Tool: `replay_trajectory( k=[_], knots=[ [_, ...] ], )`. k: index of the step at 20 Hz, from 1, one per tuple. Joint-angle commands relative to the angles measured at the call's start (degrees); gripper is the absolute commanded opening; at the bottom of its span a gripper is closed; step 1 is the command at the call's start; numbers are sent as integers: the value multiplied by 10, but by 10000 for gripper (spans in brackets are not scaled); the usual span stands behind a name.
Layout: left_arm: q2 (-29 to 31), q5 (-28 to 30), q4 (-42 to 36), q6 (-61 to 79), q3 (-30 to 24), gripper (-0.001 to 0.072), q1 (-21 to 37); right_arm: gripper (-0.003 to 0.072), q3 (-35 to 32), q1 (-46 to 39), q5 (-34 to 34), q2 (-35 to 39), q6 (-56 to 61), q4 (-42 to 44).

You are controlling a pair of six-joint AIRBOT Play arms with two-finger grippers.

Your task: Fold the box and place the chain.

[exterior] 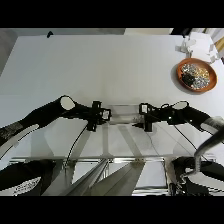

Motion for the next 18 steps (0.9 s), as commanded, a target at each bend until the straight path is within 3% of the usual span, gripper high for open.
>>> replay_trajectory(
  k=[1,18],
  knots=[
    [-1,1,-24,1,0,192,-3,435,0,0,0,0,0,0],
    [-33,57,-108,-17,0,191,-39,435,0,0,0,0,0,0]
  ],
)
